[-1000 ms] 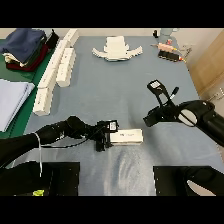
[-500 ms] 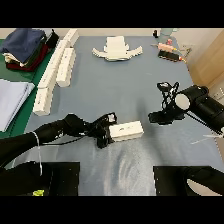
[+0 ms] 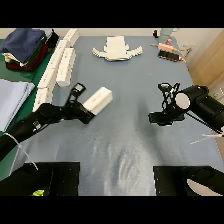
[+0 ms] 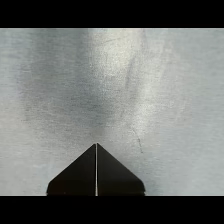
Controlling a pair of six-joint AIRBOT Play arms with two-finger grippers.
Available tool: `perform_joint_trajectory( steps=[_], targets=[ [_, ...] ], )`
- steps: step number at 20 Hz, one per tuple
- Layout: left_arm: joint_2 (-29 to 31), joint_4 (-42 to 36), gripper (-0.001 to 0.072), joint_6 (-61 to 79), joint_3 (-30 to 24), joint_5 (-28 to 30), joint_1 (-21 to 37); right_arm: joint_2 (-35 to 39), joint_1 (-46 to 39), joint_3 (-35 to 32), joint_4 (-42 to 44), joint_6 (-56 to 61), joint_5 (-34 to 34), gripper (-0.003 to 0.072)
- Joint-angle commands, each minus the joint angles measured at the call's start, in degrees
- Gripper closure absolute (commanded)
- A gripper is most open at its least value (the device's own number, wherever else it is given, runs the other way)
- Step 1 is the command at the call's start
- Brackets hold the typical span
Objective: Fold the box.
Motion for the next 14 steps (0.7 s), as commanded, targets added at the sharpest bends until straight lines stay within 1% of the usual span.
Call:
perform_joint_trajectory(
  steps=[1,4,6,7,8,12,14],
  targets=[
    [1.42,12.11,0.0308,-16.87,0.66,-1.49,10.08,-0.04,0.0,0.04,0.0,0.07,0.04,0.0683],
    [1.42,12.41,0.0308,-18.05,1.18,-1.03,14.99,-0.04,0.0,0.04,0.0,0.07,0.07,0.0682],
    [1.4,12.55,0.0308,-19.12,1.75,1.7,16.96,-0.04,0.0,0.04,0.02,0.07,0.07,0.0683],
    [1.4,12.59,0.0308,-19.47,1.84,2.05,17.18,-0.04,0.0,0.04,0.02,0.07,0.04,0.0682],
    [1.27,13.05,0.0308,-21.62,2.54,3.58,19.52,-0.04,0.0,0.04,0.0,0.07,0.07,0.0682],
    [-1.38,13.07,0.0308,-22.62,4.11,2.99,24.72,-0.04,0.0,0.04,0.02,0.07,0.04,0.0683],
    [-4.04,13.38,0.0308,-22.6,5.42,2.03,25.2,-0.04,0.0,0.04,0.0,0.07,0.04,0.0683]
  ],
)
